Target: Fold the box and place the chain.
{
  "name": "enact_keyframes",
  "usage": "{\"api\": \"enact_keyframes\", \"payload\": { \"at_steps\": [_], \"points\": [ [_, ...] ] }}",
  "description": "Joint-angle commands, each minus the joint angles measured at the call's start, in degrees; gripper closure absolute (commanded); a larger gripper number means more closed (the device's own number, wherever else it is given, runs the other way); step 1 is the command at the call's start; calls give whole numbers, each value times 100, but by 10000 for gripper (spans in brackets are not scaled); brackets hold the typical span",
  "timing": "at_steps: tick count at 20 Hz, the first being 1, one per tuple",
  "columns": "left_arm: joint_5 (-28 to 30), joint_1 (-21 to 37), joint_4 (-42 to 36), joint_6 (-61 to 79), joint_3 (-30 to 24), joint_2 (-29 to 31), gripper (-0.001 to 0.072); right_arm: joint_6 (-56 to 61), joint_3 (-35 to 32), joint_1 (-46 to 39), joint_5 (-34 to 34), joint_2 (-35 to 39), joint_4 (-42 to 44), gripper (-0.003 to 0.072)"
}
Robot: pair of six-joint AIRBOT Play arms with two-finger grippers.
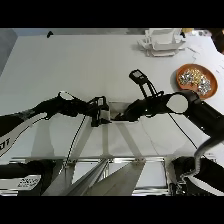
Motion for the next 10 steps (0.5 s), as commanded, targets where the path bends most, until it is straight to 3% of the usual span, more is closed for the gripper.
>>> {"api": "enact_keyframes", "payload": {
  "at_steps": [1,2,3,4,5,6,7,10],
  "points": [
    [0,2,0,2,0,2,568,-2,9,-20,151,-122,-168,530],
    [0,2,0,2,0,2,568,-138,31,-107,258,-17,-151,312],
    [0,2,0,2,0,2,568,-278,72,-245,365,122,-153,224],
    [0,2,0,2,0,2,568,-481,122,-448,487,297,-153,227],
    [0,2,0,2,0,2,568,-706,153,-675,586,468,-151,269],
    [0,2,0,2,0,2,568,-1016,153,-960,697,649,-153,396],
    [0,2,0,2,0,2,568,-1366,153,-1261,892,787,-151,469],
    [0,2,0,2,0,2,568,-3298,111,-2221,1421,868,-240,605]
  ]
}}
